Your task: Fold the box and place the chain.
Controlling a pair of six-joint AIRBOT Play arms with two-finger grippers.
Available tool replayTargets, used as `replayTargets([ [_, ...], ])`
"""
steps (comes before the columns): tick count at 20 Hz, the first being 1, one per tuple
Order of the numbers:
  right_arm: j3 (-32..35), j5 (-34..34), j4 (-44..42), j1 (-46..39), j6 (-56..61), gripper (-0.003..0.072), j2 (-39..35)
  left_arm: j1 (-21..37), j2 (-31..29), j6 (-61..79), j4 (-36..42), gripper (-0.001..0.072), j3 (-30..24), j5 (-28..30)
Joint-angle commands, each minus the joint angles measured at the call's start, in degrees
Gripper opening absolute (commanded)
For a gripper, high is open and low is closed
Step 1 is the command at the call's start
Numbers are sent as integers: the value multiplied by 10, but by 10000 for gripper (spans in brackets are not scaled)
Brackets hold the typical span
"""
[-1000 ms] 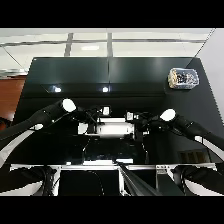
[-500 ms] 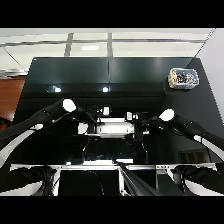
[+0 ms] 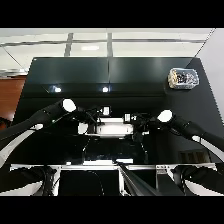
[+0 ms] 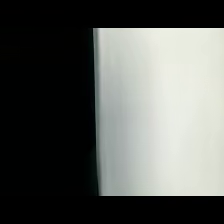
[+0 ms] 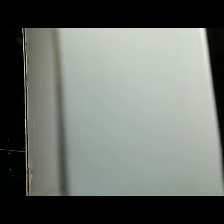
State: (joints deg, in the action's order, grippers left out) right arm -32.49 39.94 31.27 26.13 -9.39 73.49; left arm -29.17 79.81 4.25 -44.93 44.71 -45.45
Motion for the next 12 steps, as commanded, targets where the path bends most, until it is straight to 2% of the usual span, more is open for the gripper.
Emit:
replayTargets([
  [1, 0, -3, 6, 1, 6, 571, 0, 0, 0, 0, 0, 29, 0, 0],
  [2, 0, -3, 6, 1, 6, 467, 0, 0, 0, 0, 0, 29, 0, 0],
  [9, 0, -2, 7, 1, 6, 481, 0, 1, -2, 0, -5, 44, 1, 0],
  [11, 0, -2, 7, 1, 6, 481, 0, 5, -14, -23, -24, 427, 3, -2],
  [12, 0, -2, 7, 1, 6, 481, 0, 10, -27, -59, -42, 581, 5, -3],
])
